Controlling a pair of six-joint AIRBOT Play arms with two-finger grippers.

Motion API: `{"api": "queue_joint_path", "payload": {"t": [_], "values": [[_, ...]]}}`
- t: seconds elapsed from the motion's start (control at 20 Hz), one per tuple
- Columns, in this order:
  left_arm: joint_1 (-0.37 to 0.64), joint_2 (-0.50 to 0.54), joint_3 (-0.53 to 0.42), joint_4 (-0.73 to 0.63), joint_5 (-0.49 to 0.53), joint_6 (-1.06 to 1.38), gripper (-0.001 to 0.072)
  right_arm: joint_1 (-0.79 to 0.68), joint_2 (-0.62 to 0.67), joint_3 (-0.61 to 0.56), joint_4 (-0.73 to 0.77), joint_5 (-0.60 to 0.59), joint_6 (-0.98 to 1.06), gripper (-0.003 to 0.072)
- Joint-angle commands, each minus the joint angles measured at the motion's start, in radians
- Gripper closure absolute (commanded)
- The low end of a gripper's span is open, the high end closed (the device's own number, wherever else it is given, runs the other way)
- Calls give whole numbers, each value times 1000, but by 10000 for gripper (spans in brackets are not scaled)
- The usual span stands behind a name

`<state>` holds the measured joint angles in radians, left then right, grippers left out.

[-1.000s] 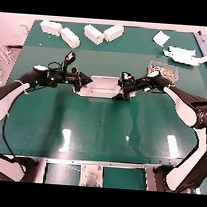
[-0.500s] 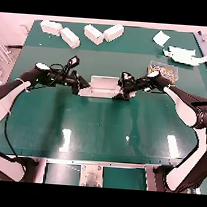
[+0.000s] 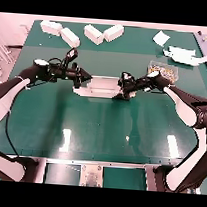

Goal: Fold the box and place the chain.

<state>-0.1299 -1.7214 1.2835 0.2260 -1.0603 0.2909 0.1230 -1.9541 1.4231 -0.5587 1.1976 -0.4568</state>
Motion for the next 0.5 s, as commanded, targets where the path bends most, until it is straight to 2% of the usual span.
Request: {"api": "queue_joint_path", "payload": {"t": [0.0, 0.3, 0.45], "values": [[0, -34, 39, -18, -6, -6, 692, 0, 0, 0, 0, 0, 0, 93], [-4, -127, 111, -79, -29, -20, 691, 0, 0, 0, 0, 0, 0, 93], [-42, -150, 145, -71, 24, -17, 692, 0, 0, 0, 0, 0, 0, 93]]}}
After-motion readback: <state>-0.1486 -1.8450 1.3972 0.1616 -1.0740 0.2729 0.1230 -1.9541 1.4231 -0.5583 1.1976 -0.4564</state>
